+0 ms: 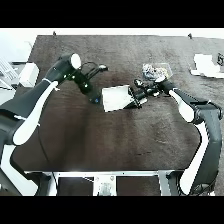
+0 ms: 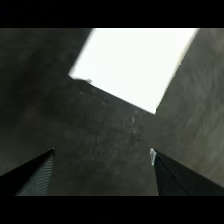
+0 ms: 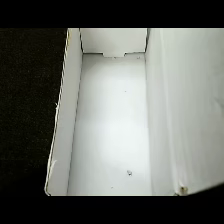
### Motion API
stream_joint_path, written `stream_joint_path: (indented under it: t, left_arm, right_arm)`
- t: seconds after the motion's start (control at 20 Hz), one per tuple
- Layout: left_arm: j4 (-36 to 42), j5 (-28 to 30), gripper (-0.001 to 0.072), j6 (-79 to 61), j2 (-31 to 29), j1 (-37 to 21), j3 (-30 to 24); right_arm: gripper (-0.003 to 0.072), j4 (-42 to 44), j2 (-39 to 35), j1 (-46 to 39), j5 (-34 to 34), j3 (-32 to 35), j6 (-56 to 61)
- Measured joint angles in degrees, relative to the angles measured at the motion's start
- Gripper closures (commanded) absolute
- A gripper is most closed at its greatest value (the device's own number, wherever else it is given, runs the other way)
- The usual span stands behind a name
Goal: Fold the box and place the chain.
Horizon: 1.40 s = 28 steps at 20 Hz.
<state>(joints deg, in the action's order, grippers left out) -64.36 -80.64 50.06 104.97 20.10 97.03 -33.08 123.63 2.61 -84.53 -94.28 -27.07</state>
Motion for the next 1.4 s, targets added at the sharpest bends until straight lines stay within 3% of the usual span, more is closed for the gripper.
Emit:
stream_joint_path:
  t: [0.2,0.35,0.85,1.4]
  left_arm:
    - [16.7,1.84,-0.0011,-27.08,-0.13,-6.51,-10.19]
    - [23.37,3.5,-0.0011,-39.19,-0.17,-8.52,-13.6]
    - [27.21,13.68,-0.0011,-59.69,0.04,-9.73,-16.59]
    - [29.94,19.61,-0.0011,-65.77,0.61,-6.14,-17.0]
  right_arm:
    - [0.0397,0.0,0.0,0.0,-0.02,0.0,0.0]
    - [0.0398,0.0,0.0,0.0,-0.02,0.0,0.0]
    - [0.0397,0.0,0.0,0.0,0.0,0.0,0.0]
    - [0.0398,0.0,0.0,0.0,-0.02,0.0,0.0]
